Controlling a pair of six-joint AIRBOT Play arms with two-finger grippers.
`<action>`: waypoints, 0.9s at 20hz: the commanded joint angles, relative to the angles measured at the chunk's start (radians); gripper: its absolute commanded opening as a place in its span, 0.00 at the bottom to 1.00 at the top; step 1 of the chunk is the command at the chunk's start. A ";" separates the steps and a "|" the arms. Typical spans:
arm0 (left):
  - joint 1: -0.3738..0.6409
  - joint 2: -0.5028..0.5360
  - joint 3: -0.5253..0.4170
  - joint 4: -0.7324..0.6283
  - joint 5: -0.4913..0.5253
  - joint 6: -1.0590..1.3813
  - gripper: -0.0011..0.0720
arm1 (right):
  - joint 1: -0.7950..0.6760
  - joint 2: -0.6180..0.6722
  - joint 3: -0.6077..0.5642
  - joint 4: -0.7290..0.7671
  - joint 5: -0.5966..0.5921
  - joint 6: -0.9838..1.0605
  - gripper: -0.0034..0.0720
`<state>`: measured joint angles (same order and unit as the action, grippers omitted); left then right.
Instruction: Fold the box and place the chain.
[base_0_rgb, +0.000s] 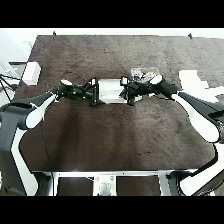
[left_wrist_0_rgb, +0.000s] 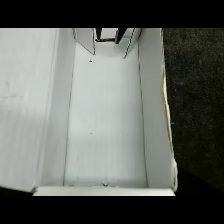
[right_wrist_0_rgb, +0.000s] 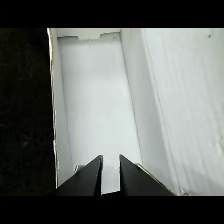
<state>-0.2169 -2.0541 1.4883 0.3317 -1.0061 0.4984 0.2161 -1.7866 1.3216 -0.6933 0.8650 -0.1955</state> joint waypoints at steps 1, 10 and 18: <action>0.000 0.000 0.000 0.000 0.000 0.000 0.40 | 0.001 -0.003 0.000 0.013 -0.021 0.000 0.39; 0.000 0.000 0.000 0.000 0.000 0.000 0.40 | -0.013 -0.003 0.000 0.009 -0.030 -0.003 0.78; 0.000 0.000 0.000 0.000 0.000 0.000 0.40 | -0.027 0.081 0.000 -0.314 0.111 0.277 0.06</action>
<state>-0.2169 -2.0541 1.4883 0.3313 -1.0050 0.4973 0.1986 -1.7451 1.3216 -0.8761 0.9089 -0.0429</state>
